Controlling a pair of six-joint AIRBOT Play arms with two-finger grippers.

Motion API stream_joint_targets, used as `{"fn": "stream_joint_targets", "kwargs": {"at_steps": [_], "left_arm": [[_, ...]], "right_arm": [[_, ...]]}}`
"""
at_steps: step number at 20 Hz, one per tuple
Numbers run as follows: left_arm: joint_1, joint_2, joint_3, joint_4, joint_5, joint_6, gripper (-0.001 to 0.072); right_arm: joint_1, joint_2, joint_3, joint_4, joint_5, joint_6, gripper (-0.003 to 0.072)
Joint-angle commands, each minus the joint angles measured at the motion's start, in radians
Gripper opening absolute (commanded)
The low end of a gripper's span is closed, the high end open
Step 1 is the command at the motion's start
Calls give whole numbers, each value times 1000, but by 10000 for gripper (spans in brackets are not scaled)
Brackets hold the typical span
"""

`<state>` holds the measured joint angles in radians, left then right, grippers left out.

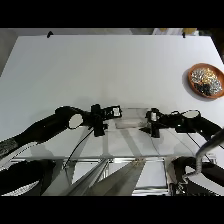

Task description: Fold the box and place the chain.

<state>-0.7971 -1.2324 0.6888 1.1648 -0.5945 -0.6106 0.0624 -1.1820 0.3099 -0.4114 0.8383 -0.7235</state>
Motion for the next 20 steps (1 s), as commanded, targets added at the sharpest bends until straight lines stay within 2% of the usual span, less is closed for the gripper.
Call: {"fn": "stream_joint_targets", "kwargs": {"at_steps": [1, 4, 8, 19, 20], "left_arm": [[1, -32, -1, -27, 71, 117, 461], [7, -58, -1, -66, 85, 200, 461], [3, -69, -1, -136, 36, 332, 453], [2, -110, -1, -137, 48, 339, 450], [2, -109, -1, -138, 45, 339, 427]], "right_arm": [[0, 1, 0, 0, 0, 0, 356], [0, 1, 0, 0, 0, 0, 356], [0, 1, 0, 0, 0, 0, 356], [0, 1, 0, 0, 0, 0, 356], [0, 1, 0, 0, 0, 0, 356]]}}
